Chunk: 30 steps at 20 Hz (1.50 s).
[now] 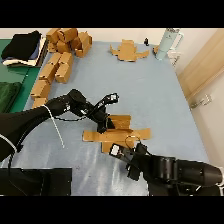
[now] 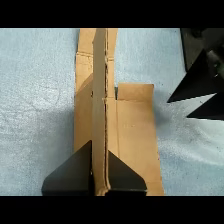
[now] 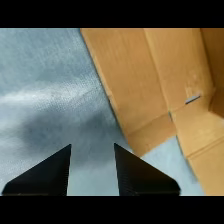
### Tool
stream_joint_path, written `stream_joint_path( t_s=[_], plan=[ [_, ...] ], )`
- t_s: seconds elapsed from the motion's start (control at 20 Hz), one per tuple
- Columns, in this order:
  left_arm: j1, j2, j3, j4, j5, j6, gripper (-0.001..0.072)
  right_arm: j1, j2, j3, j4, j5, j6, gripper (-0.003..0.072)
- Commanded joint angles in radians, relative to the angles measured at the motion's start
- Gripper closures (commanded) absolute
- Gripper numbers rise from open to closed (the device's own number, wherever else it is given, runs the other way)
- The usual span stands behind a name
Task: Fold the box.
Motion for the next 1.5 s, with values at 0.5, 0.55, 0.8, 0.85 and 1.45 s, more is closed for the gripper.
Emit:
stream_joint_path(
  t_s=[0.5, 0.55, 0.8, 0.85, 1.45],
  plan=[
    [-0.001, -0.001, 0.001, 0.000, 0.000, 0.000, 0.0696, 0.039, -0.154, -0.006, -0.568, 0.074, 0.250, 0.0258],
    [-0.001, 0.000, 0.001, 0.000, 0.000, 0.000, 0.0696, 0.039, -0.154, -0.001, -0.573, 0.064, 0.251, 0.0258],
    [-0.001, -0.001, 0.001, 0.000, 0.000, 0.000, 0.0697, 0.038, -0.154, 0.040, -0.603, 0.017, 0.379, 0.0257],
    [-0.001, 0.000, 0.001, 0.000, 0.000, 0.000, 0.0697, 0.037, -0.154, 0.043, -0.626, 0.017, 0.452, 0.0216],
    [-0.001, -0.001, 0.001, 0.000, 0.000, 0.000, 0.0697, -0.032, -0.146, 0.043, -0.718, -0.056, 0.559, 0.0000]
  ],
)
